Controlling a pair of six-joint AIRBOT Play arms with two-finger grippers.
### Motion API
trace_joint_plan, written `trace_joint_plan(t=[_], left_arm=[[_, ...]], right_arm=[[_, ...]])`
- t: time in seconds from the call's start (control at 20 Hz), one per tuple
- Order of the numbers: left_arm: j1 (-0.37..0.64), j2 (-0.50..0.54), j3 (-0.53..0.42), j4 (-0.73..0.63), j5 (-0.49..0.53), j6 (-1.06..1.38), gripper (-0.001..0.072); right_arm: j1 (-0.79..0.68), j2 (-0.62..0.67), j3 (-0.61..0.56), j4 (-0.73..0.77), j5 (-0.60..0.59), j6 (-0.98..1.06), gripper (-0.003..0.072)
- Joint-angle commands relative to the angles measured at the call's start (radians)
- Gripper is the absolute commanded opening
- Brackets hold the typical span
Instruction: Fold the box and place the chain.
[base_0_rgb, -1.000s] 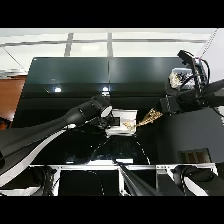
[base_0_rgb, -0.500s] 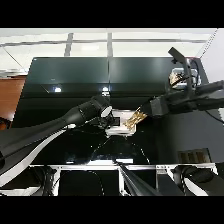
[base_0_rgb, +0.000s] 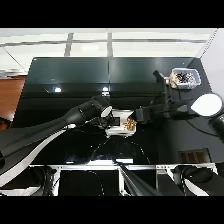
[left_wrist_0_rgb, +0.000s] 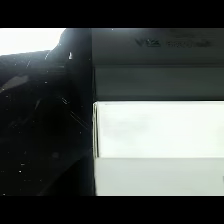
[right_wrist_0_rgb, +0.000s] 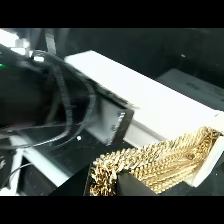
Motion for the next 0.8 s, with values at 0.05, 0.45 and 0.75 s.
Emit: trace_joint_plan(t=[0.05,0.45,0.75], left_arm=[[0.000,0.000,0.001,0.000,0.001,0.000,0.0027],[0.000,0.000,0.001,-0.001,0.003,0.000,0.0027],[-0.009,0.022,0.030,-0.006,-0.007,-0.142,0.0282]], right_arm=[[0.035,-0.037,-0.060,-0.006,-0.132,0.011,0.0391],[-0.225,0.026,-0.049,-0.329,0.066,0.010,0.0392],[-0.192,0.026,-0.076,-0.321,0.060,-0.002,0.0392]])
